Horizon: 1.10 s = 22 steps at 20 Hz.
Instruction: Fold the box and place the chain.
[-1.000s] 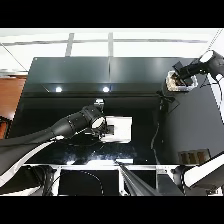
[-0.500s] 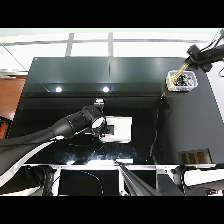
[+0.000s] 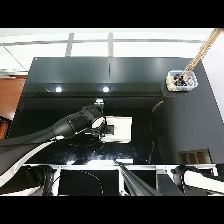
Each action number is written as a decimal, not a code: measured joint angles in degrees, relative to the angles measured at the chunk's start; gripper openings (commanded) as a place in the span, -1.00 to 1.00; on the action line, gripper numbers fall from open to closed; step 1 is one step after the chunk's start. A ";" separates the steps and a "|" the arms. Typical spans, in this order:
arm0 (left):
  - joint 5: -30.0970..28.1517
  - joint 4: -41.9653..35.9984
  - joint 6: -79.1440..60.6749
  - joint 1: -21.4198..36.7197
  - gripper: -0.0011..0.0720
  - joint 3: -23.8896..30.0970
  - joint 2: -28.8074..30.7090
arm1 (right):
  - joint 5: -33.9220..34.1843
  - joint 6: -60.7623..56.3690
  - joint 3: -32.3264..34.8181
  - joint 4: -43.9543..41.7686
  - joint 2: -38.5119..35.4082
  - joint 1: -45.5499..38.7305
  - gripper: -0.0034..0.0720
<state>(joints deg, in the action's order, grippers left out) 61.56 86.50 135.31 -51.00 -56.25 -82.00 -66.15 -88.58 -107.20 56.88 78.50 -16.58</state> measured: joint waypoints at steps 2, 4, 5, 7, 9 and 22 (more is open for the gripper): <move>0.00 0.00 -0.02 0.00 -0.90 0.00 0.00 | -1.64 2.08 -1.22 -2.21 -2.36 -0.20 -0.81; 0.00 0.00 -0.02 0.00 -0.90 0.00 0.00 | -3.52 3.78 -1.92 -4.22 -4.79 -0.11 -0.81; 0.00 0.00 0.00 0.00 -0.90 0.00 0.00 | -4.31 4.35 -2.08 -4.92 -6.01 0.13 -0.81; -0.02 0.00 -0.02 0.00 -0.90 0.00 0.00 | -5.33 5.16 -2.34 -6.10 -8.68 1.16 -0.81; 0.00 0.00 0.00 0.00 -0.90 0.00 0.00 | -6.54 5.99 -2.01 -6.54 -11.45 2.73 -0.81; 0.02 0.00 0.00 0.00 -0.90 0.00 0.00 | -17.59 7.54 5.16 -5.70 -25.88 25.70 -0.81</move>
